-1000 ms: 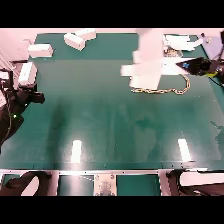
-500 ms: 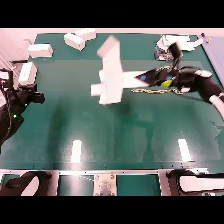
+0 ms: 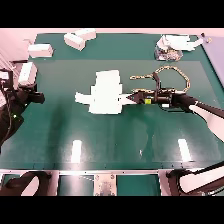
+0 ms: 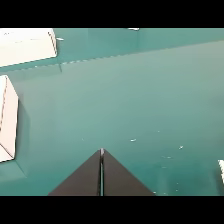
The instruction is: Fold the box and place the chain.
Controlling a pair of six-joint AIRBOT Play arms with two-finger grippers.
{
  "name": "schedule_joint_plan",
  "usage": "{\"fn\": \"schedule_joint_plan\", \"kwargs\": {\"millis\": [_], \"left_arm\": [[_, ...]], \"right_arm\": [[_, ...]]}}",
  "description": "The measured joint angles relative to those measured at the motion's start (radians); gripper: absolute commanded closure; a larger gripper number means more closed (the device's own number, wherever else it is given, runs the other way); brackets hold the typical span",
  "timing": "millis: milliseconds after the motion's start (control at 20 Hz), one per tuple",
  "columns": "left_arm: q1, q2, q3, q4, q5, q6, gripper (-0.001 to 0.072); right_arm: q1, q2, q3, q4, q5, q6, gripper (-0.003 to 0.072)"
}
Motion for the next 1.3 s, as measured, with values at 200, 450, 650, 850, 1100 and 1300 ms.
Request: {"fn": "schedule_joint_plan", "kwargs": {"millis": [200, 450, 650, 850, 1100, 1300], "left_arm": [[0.000, 0.000, 0.000, 0.000, 0.000, 0.000, 0.0692], [0.000, 0.000, 0.000, -0.001, 0.000, 0.000, 0.0692], [0.000, 0.000, 0.000, -0.001, -0.001, -0.013, 0.0422], [0.000, 0.000, 0.000, -0.001, -0.051, -0.026, 0.0028], [0.000, -0.009, 0.003, 0.000, -0.175, -0.054, 0.0029], [0.000, -0.102, 0.054, 0.000, -0.307, -0.080, 0.0030]], "right_arm": [[0.005, -0.046, 0.051, -0.030, -0.045, -0.008, 0.0686], [0.005, -0.068, 0.115, -0.077, -0.101, 0.011, 0.0686], [0.007, -0.085, 0.174, -0.159, -0.114, 0.067, 0.0686], [0.010, -0.092, 0.196, -0.207, -0.117, 0.088, 0.0686], [0.016, -0.097, 0.207, -0.227, -0.121, 0.091, 0.0685], [0.022, -0.098, 0.209, -0.230, -0.121, 0.090, 0.0685]]}}
